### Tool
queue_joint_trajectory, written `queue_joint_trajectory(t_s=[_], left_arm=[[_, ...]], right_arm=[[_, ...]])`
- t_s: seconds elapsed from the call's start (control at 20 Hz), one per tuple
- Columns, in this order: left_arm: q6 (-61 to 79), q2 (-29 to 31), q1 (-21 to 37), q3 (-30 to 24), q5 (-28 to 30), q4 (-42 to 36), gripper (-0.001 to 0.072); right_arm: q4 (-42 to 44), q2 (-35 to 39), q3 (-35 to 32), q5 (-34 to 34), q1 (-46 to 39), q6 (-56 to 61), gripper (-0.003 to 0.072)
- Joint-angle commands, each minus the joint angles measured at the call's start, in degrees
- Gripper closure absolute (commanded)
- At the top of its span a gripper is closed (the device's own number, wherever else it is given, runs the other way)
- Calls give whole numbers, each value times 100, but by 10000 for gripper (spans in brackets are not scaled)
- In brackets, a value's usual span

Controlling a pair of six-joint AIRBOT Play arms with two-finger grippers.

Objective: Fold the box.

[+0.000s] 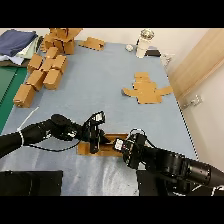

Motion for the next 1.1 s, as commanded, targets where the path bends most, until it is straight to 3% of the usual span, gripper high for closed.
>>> queue_joint_trajectory(t_s=[0.0, 0.1, 0.25, 0.4, 0.65, 1.05], left_arm=[[0, 2, -4, 0, 7, 0, 696], [0, 2, -2, 0, 0, 0, 696], [0, 2, -2, 0, 7, 0, 696], [0, 2, -2, -2, 4, 0, 696], [0, 2, -4, 0, 2, 0, 696], [0, 2, -4, 0, 4, 0, 696]], right_arm=[[623, 52, -258, 879, -439, -643, -34], [2199, 52, -330, 1172, -1117, -2282, -33], [4896, -46, -332, 815, -2448, -5298, -34], [6059, -444, -321, 348, -3464, -6798, -34], [6168, -1213, -61, 50, -3683, -7038, -31], [6083, -1176, -50, 9, -3683, -7016, -27]])
